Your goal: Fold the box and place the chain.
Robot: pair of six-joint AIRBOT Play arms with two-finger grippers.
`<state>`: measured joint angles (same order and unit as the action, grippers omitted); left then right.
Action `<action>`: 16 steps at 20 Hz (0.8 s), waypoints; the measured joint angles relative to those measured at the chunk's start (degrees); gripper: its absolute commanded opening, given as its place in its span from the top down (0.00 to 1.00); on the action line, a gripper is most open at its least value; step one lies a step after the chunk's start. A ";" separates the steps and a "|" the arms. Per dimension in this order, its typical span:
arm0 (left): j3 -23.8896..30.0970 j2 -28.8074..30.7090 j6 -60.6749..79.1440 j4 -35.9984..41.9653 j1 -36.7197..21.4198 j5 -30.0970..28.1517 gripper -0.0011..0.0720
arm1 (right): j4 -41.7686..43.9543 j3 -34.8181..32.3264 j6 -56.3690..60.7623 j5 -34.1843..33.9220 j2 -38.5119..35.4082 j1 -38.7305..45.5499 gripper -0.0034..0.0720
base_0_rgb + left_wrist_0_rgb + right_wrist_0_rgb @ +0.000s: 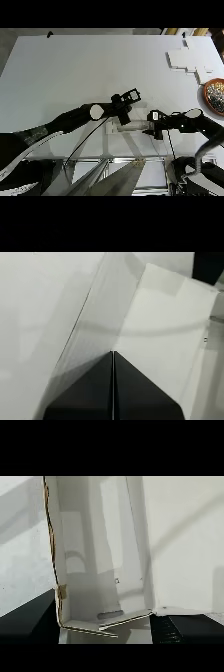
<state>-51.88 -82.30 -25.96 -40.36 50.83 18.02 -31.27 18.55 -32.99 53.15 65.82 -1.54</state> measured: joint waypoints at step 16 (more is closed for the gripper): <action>0.00 4.15 -16.50 -18.14 -4.57 32.96 0.98 | 0.00 0.00 0.00 0.00 0.00 0.00 0.50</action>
<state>-51.88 -78.15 -42.46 -58.50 46.26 50.98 -31.27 18.55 -32.99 53.15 65.82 -1.54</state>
